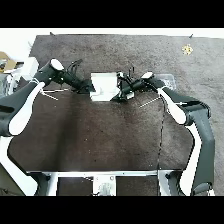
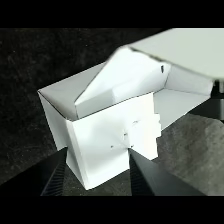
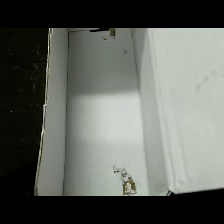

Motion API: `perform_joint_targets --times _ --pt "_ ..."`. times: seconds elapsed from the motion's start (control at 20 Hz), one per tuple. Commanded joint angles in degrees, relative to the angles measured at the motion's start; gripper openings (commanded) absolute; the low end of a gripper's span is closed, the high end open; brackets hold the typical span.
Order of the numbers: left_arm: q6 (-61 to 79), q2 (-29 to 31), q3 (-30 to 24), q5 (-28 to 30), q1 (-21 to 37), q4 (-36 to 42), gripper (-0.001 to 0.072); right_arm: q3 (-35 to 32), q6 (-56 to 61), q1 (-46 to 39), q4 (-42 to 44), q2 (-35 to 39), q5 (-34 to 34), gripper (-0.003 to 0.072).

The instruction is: Fold the box and place the chain.

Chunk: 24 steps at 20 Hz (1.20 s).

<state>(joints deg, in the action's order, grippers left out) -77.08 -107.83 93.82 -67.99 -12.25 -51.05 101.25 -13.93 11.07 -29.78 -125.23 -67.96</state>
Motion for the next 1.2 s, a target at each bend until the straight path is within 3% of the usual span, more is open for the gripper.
perform_joint_targets --times 0.0,0.5,0.85,0.95,1.05,1.15 --pt "-5.6 0.0 1.9 2.8 -2.4 -7.1 0.0409 0.0 0.0 0.0 0.0 0.0 0.0 0.0439" --pt "-14.9 -0.7 2.6 6.0 -6.4 -14.7 0.0411 0.0 0.0 0.0 0.0 0.0 0.0 0.0439" --pt "-27.1 -7.3 17.1 -7.1 -12.5 -35.7 0.0408 0.0 0.0 0.0 0.0 0.0 0.0 0.0439" --pt "-30.5 -8.5 19.3 -9.0 -14.1 -41.3 0.0406 0.0 0.0 0.0 0.0 0.0 0.0 0.0439" --pt "-33.2 -9.5 19.8 -9.6 -15.7 -45.5 0.0347 0.0 0.0 0.0 0.0 0.0 0.0 0.0439" --pt "-34.1 -10.2 19.8 -8.7 -16.3 -46.3 0.0337 0.0 0.0 0.0 0.0 0.0 0.0 0.0439"
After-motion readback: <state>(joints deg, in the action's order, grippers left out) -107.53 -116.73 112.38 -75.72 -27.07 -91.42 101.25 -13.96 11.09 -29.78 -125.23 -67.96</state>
